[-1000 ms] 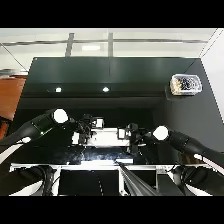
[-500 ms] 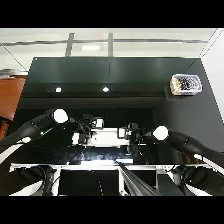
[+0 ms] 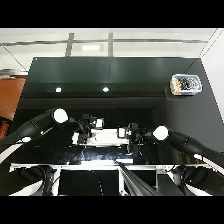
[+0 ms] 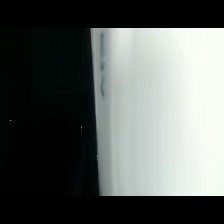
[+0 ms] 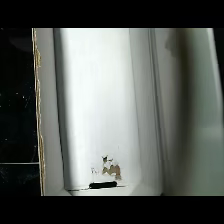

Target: Fold the box and place the chain.

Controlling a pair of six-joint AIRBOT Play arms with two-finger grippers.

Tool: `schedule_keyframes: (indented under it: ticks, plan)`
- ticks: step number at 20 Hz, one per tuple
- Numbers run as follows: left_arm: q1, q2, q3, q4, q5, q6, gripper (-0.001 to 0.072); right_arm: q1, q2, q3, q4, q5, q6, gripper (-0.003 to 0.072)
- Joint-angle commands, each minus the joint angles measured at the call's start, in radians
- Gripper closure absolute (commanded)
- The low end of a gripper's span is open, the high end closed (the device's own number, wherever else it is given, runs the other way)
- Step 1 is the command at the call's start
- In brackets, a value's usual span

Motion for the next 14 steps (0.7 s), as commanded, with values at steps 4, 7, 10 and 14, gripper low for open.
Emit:
schedule_keyframes:
  ticks: [4, 7, 10, 14]
  plan:
    - [0.001, 0.035, 0.045, 0.028, 0.002, -0.148, 0.0054, 0.0, 0.0, 0.001, 0.0, 0.002, 0.0, 0.0155]
    - [0.001, 0.098, 0.047, 0.184, -0.014, -0.334, 0.0037, 0.0, 0.0, 0.001, 0.0, 0.002, 0.0, 0.0155]
    - [0.001, 0.196, 0.047, 0.355, -0.115, -0.535, 0.0031, 0.0, 0.0, 0.001, 0.0, 0.002, 0.0, 0.0155]
    - [0.001, 0.34, 0.047, 0.415, -0.291, -0.727, 0.0032, 0.0, 0.0, 0.001, 0.0, 0.002, 0.0, 0.0296]
